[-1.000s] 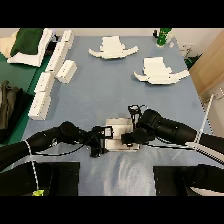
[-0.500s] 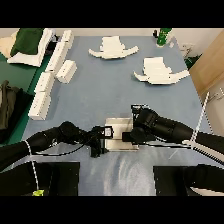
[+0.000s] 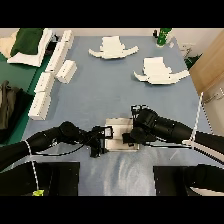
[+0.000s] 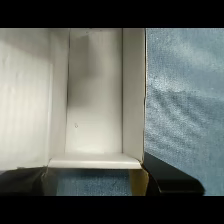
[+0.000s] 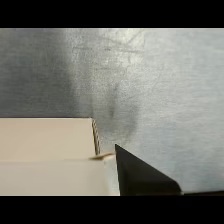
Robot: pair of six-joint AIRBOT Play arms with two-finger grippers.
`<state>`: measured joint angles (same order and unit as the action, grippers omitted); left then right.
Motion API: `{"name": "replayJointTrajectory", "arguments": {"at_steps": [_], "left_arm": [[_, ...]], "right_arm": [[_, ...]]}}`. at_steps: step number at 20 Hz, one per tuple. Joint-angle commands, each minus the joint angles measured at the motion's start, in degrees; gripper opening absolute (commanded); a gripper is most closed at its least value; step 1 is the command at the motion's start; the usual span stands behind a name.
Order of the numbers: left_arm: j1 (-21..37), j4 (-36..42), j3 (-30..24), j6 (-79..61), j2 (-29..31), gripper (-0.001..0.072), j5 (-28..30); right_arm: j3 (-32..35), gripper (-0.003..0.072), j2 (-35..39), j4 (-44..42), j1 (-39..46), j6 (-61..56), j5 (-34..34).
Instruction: Fold the box.
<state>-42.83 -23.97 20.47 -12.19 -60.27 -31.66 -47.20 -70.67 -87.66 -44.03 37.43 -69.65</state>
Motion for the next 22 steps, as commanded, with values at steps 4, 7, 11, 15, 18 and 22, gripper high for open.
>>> {"name": "replayJointTrajectory", "arguments": {"at_steps": [4, 7, 11, 15, 18, 22], "left_arm": [[0.0, 0.0, 0.0, 0.0, 0.0, 0.0465, 0.0], [0.0, 0.0, 0.0, 0.0, 0.0, 0.0465, 0.0], [0.0, 0.0, 0.0, 0.0, 0.0, 0.0465, 0.0], [0.0, 0.0, 0.0, 0.0, 0.0, 0.0465, 0.0], [0.0, 0.0, 0.0, 0.0, 0.0, 0.0465, 0.0], [0.0, 0.0, 0.0, 0.0, 0.0, 0.0465, 0.0]], "right_arm": [[0.0, 0.04, 0.0, -1.6, 0.0, 0.5, 0.1], [0.1, 0.0314, 0.0, -1.6, 0.0, 0.0, 0.2], [0.1, 0.0144, 0.0, -1.3, 0.0, -0.2, 0.2], [0.1, 0.0004, 0.0, -1.2, 0.0, -0.1, 0.1], [0.0, 0.0147, 0.0, -1.3, 0.0, 0.6, -0.1], [-0.3, 0.0571, 0.5, -2.6, 0.0, 0.7, -2.3]]}}
